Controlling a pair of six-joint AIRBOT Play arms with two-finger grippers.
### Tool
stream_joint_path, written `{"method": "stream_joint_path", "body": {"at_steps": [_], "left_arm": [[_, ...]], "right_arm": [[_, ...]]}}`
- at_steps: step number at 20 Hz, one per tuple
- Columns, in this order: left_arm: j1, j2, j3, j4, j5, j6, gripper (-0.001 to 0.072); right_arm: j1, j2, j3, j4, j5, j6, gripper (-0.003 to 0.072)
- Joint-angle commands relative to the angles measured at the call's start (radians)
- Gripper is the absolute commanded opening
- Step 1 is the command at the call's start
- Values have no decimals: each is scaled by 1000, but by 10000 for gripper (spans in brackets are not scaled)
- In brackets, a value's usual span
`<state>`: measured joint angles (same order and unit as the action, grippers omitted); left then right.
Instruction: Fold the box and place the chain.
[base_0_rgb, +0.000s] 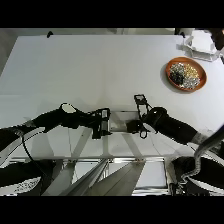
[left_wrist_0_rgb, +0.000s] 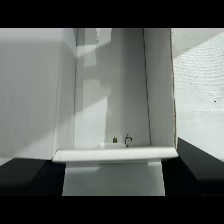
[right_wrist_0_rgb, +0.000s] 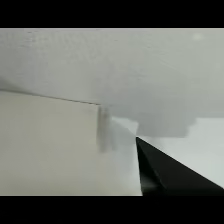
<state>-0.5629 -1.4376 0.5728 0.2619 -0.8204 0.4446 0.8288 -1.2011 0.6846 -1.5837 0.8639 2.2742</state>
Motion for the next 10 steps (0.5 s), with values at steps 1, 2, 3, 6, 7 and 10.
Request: {"method": "stream_joint_path", "body": {"at_steps": [1,2,3,6,7,10], "left_arm": [[0,0,1,0,0,1,132],[0,0,1,0,1,1,132],[0,0,1,0,0,1,132],[0,0,1,0,1,1,132],[0,0,1,0,1,1,132],[0,0,1,0,1,1,132]], "right_arm": [[-1,86,-1,-22,37,-90,477],[-5,121,-1,-28,35,-101,487],[-12,153,-1,-35,34,-110,487],[-54,245,-1,-40,79,-172,487],[-74,273,-1,-41,103,-204,487],[-198,364,3,-41,130,-323,486]]}}
